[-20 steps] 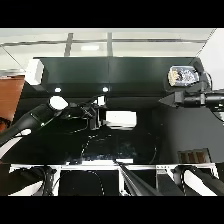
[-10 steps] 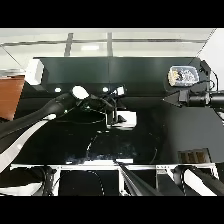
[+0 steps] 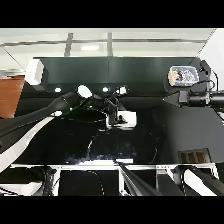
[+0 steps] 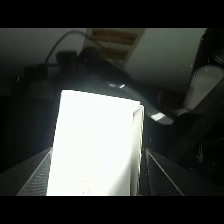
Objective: Fold the box and place the chain.
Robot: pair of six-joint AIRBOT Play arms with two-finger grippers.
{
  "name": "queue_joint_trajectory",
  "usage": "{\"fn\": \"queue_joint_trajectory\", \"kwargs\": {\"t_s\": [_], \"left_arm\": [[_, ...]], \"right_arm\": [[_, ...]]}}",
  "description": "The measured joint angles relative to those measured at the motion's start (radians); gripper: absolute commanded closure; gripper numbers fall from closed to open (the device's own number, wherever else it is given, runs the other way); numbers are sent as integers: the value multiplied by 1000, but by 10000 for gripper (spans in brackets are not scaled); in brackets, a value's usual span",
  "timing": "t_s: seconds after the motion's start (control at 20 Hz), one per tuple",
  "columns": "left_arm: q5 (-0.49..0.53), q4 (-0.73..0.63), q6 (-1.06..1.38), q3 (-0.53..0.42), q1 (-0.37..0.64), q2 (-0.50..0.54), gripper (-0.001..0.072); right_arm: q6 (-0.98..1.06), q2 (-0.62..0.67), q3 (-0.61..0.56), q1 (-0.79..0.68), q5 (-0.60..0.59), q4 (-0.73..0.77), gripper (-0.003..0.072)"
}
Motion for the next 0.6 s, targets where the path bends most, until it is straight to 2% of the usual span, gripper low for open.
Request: {"fn": "queue_joint_trajectory", "kwargs": {"t_s": [0.6], "left_arm": [[-41, 54, -32, 12, 2, -2, 8]], "right_arm": [[-5, 0, 0, 0, -1, 0, 677]]}}
